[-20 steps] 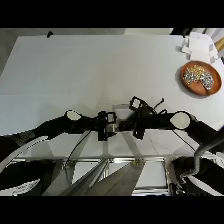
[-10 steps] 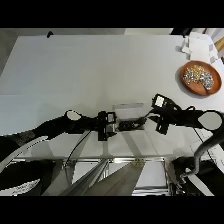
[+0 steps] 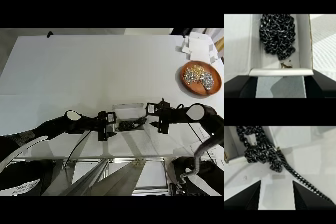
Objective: Fold the box and place the chain.
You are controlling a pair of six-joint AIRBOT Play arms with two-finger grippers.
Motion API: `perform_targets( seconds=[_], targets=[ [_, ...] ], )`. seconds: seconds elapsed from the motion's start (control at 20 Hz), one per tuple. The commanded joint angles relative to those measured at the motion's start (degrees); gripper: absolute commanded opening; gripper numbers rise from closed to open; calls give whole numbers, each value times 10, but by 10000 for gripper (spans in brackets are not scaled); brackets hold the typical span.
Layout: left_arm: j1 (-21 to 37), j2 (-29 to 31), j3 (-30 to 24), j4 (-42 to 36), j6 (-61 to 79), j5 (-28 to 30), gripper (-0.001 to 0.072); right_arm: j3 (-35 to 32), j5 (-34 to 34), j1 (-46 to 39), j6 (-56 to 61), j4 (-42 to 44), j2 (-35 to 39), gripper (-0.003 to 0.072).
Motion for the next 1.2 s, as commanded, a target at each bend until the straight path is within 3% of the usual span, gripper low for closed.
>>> perform_targets(
  seconds=[0.0,0.25,0.6,0.85,0.9,1.0,1.15],
  targets=[
    [0,0,0,0,0,0,150,0,-21,5,-96,39,-53,439],
    [0,0,0,0,0,0,150,0,-23,5,-188,114,-76,438],
    [0,0,0,0,0,0,150,0,-28,5,-191,128,-97,393],
    [0,0,0,0,0,0,150,0,-32,5,-193,127,-106,165],
    [0,0,0,0,0,0,150,0,-32,5,-193,127,-107,149],
    [0,0,0,0,0,0,150,0,-31,5,-193,122,-107,18],
    [0,0,0,0,0,0,150,0,-25,5,-167,106,-105,15]
  ],
)
